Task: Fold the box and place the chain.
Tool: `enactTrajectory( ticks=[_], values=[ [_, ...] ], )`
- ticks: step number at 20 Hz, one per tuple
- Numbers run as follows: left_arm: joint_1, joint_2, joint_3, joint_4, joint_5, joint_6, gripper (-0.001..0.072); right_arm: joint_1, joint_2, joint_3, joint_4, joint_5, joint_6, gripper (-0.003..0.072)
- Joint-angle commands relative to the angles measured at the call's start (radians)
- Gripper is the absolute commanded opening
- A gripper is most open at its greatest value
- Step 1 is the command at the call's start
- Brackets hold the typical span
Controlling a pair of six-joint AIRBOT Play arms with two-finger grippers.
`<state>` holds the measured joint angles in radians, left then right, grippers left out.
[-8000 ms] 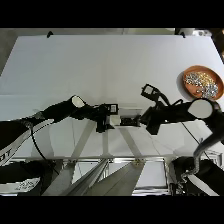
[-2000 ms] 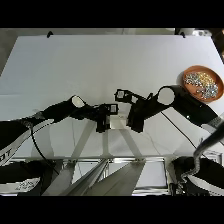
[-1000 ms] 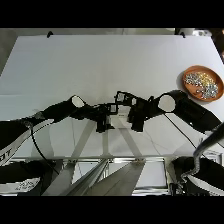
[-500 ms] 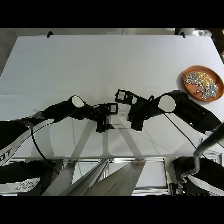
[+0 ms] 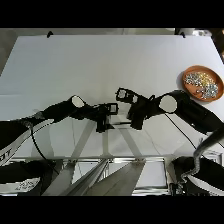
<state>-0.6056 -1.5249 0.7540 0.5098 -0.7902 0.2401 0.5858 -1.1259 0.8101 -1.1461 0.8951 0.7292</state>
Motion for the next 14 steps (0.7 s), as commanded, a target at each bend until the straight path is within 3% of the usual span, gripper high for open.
enactTrajectory(
  ticks=[1,14],
  values=[
    [0.0,0.0,0.0,-0.001,0.0,-0.001,0.0387,0.0,0.005,0.0,0.003,0.0,-0.001,0.0221],
    [-0.001,0.0,0.0,-0.001,0.0,-0.001,0.0387,0.032,-0.046,-0.038,0.055,0.068,-0.001,0.0221]
  ],
)
